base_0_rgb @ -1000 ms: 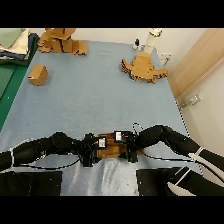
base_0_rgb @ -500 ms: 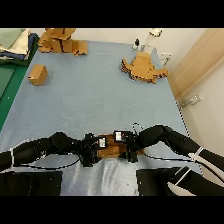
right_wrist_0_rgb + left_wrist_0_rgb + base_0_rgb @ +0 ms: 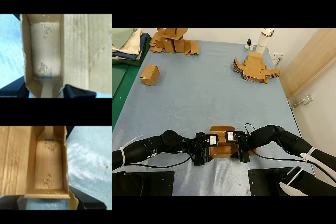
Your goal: Fold the box.
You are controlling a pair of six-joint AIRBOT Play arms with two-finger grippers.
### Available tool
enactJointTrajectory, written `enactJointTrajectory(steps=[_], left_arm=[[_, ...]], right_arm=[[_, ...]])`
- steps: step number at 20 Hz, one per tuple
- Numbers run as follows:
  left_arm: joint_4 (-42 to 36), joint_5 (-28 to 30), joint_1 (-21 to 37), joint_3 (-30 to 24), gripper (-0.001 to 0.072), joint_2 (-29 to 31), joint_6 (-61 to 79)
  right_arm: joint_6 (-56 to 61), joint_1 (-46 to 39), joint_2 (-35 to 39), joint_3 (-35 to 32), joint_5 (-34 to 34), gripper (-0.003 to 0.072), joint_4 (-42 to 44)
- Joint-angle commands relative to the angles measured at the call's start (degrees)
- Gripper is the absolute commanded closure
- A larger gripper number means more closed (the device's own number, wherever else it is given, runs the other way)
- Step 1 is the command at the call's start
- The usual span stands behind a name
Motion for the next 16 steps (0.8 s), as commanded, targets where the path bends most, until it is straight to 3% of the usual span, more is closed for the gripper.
enactJointTrajectory(steps=[1, 7, 9, 14, 15, 16], left_arm=[[0.0, -1.46, 0.63, -0.07, 0.0009, 0.07, 0.0], [0.17, -1.86, 0.63, -0.22, 0.0012, 0.24, 0.02], [0.15, -1.79, 0.63, -0.22, 0.0069, 0.24, 0.0], [0.09, -1.55, 0.61, -0.22, 0.007, 0.24, 0.0], [0.02, -1.2, 0.55, -0.22, 0.0108, 0.24, 0.0], [-0.04, -0.85, 0.52, -0.22, 0.0191, 0.24, -0.02]], right_arm=[[0.0, 0.04, -0.02, -0.02, 0.0, 0.0193, 0.0], [0.0, 0.04, -0.02, -0.02, 0.0, 0.0193, 0.0], [0.0, 0.04, -0.02, -0.02, 0.0, 0.0193, 0.0], [0.0, 0.04, -0.02, -0.04, 0.0, 0.0193, 0.0], [0.0, 0.04, -0.02, -0.04, 0.0, 0.0193, 0.0], [0.0, 0.04, -0.02, -0.02, 0.0, 0.0193, 0.0]])
